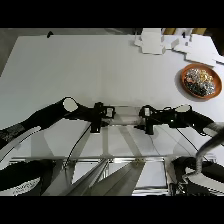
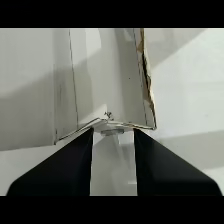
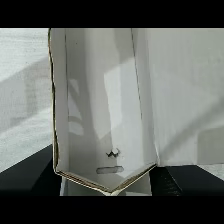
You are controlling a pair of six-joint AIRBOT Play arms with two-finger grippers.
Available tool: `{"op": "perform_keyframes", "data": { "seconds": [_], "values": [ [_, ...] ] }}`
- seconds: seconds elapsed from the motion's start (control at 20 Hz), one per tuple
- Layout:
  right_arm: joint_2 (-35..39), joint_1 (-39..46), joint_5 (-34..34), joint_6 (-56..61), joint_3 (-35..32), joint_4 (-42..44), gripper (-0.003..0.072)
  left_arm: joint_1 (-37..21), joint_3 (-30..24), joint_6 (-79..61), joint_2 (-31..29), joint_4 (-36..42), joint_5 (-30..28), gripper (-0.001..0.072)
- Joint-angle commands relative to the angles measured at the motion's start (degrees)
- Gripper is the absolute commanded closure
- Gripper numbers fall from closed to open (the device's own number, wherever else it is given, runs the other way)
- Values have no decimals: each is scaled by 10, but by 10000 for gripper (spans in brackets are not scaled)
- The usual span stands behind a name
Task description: Fold the box and place the chain.
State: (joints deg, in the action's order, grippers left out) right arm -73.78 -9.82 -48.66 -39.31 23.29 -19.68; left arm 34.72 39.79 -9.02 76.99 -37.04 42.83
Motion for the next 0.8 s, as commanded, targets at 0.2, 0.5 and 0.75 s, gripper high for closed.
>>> {"op": "perform_keyframes", "data": {
  "seconds": [0.2, 0.5, 0.75],
  "values": [
    [0, 0, 0, 0, 0, 0, 345, 20, 1, 0, 14, 21, -36, 510],
    [0, 0, 0, 0, 0, 0, 345, 32, 1, 0, 14, 40, -60, 505],
    [0, 0, 0, 0, 0, 0, 345, 36, 1, 36, 14, 42, -60, 247]
  ]
}}
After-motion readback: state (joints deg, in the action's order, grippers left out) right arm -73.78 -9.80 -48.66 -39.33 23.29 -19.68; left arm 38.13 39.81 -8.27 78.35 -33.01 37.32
